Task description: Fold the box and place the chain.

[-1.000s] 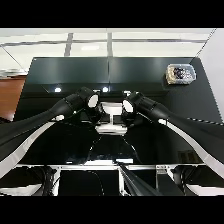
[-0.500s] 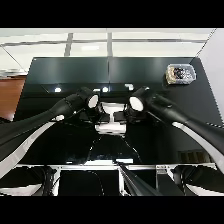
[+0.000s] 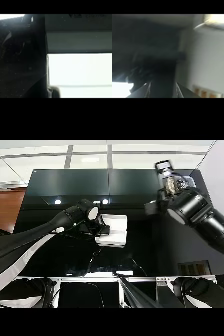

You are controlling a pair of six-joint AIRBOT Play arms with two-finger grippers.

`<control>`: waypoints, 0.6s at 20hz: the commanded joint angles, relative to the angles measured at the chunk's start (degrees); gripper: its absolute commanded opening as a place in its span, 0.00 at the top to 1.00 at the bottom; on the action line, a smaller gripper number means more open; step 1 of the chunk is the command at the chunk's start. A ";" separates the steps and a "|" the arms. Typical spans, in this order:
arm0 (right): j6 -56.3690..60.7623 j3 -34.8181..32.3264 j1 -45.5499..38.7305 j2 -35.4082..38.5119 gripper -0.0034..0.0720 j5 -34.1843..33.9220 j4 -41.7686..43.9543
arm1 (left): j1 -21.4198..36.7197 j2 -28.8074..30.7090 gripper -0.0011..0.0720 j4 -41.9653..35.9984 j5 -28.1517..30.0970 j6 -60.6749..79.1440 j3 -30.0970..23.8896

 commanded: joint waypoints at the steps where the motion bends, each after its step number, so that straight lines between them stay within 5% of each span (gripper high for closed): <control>1: 5.29 -6.67 -10.78 0.22 0.34 -11.32 -6.19 | 0.04 0.02 0.95 -0.02 0.13 0.00 0.04; 2: 5.90 -8.52 -14.95 -0.94 0.03 -14.69 -4.04 | 0.04 0.02 0.95 -0.02 0.15 0.00 0.04; 8: -0.70 -6.58 -36.33 -10.25 0.04 -37.86 34.05 | 0.04 0.02 0.95 -0.02 0.15 0.00 0.04; 12: -0.72 13.55 -41.64 -23.71 0.10 -26.14 38.56 | 0.04 0.02 0.95 0.00 -0.04 0.00 0.04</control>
